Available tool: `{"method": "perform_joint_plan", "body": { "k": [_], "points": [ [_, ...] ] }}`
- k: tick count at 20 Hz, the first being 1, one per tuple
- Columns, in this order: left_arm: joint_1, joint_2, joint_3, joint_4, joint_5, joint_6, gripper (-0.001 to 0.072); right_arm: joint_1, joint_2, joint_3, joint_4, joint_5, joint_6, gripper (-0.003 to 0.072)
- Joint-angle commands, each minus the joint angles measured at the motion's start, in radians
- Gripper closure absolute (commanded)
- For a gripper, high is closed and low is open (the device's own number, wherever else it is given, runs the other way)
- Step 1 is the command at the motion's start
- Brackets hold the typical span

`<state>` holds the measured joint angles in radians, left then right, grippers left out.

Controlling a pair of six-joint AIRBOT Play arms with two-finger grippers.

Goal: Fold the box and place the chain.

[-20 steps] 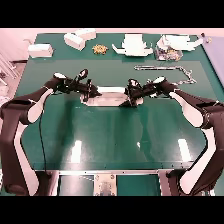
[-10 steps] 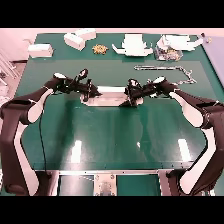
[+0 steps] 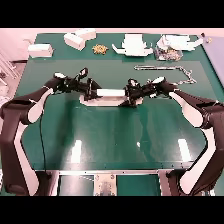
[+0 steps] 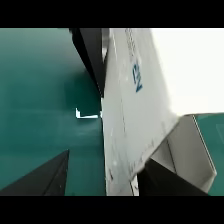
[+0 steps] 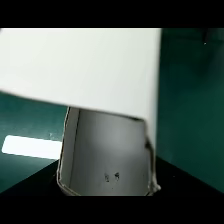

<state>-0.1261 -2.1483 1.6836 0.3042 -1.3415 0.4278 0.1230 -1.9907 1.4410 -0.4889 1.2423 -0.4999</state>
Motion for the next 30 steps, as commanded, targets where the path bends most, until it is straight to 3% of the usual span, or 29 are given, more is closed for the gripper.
{"method": "perform_joint_plan", "body": {
  "k": [1, 4, 8, 16, 17, 18, 21, 23, 25, 30],
  "points": [
    [0.012, 0.001, 0.001, -0.06, -0.014, 0.0, 0.0235, 0.0, 0.0, 0.0, -0.001, 0.0, 0.002, 0.0211],
    [0.057, 0.007, 0.001, -0.119, -0.049, 0.0, 0.0235, 0.0, 0.0, 0.0, -0.001, 0.0, 0.002, 0.0211],
    [0.105, 0.026, 0.001, -0.262, -0.213, 0.0, 0.0235, 0.0, 0.0, 0.0, -0.001, 0.0, 0.002, 0.0211],
    [0.196, 0.157, 0.008, -0.243, -0.377, 0.018, 0.026, 0.0, 0.0, 0.0, -0.001, 0.0, 0.002, 0.0211],
    [0.205, 0.177, 0.009, -0.223, -0.403, 0.019, 0.0513, 0.0, 0.0, 0.0, -0.001, 0.0, 0.002, 0.0211],
    [0.209, 0.196, 0.01, -0.19, -0.442, 0.04, 0.0692, 0.0, 0.0, 0.0, -0.001, 0.0, 0.002, 0.0211],
    [0.202, 0.26, 0.007, -0.12, -0.465, 0.037, 0.0697, 0.0, 0.0, 0.0, -0.001, 0.0, 0.002, 0.0211],
    [0.194, 0.311, -0.013, -0.116, -0.425, -0.035, 0.0698, 0.0, 0.0, 0.0, -0.001, 0.0, 0.002, 0.0211],
    [0.18, 0.399, -0.099, -0.09, -0.324, -0.038, 0.0698, 0.0, 0.0, 0.0, -0.001, 0.0, 0.002, 0.0211],
    [0.125, 0.689, -0.536, -0.102, 0.204, 0.034, 0.0698, 0.0, 0.0, 0.0, -0.001, 0.0, 0.002, 0.0211]
  ]
}}
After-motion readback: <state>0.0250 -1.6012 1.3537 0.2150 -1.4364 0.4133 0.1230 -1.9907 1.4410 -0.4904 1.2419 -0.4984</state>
